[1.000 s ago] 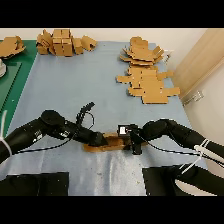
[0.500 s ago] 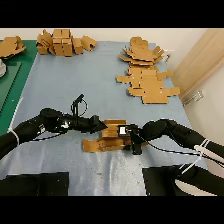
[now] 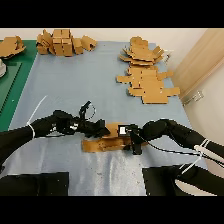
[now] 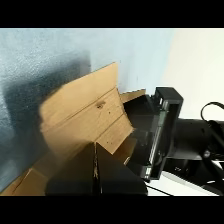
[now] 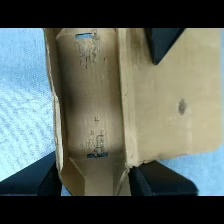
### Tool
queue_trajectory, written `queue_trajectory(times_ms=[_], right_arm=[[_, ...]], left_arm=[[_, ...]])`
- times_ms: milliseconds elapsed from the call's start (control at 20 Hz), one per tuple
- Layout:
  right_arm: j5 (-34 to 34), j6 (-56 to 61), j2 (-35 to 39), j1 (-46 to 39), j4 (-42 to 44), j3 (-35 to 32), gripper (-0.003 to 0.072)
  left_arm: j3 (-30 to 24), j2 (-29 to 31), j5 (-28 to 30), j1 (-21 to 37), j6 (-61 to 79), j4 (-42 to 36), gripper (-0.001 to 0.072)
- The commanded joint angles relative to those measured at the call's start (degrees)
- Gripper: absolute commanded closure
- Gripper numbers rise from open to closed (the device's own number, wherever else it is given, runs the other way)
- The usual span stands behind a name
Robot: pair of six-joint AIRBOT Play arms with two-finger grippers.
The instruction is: Fold the box.
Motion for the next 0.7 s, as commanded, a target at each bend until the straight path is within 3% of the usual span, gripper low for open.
queue_trajectory(times_ms=[0,400,650], right_arm=[[0.0,0.0,0.0,0.0,0.0,0.0,0.0216],[0.0,0.0,0.0,0.0,0.0,0.0,0.0216],[0.0,0.0,0.0,0.0,0.0,0.0,0.0216]], left_arm=[[1.9,-1.6,0.5,-0.9,-4.9,5.6,0.0697],[3.4,-1.7,1.2,-0.9,-7.0,7.8,0.0696],[5.7,-1.6,-1.3,0.4,2.7,4.5,0.0695]])
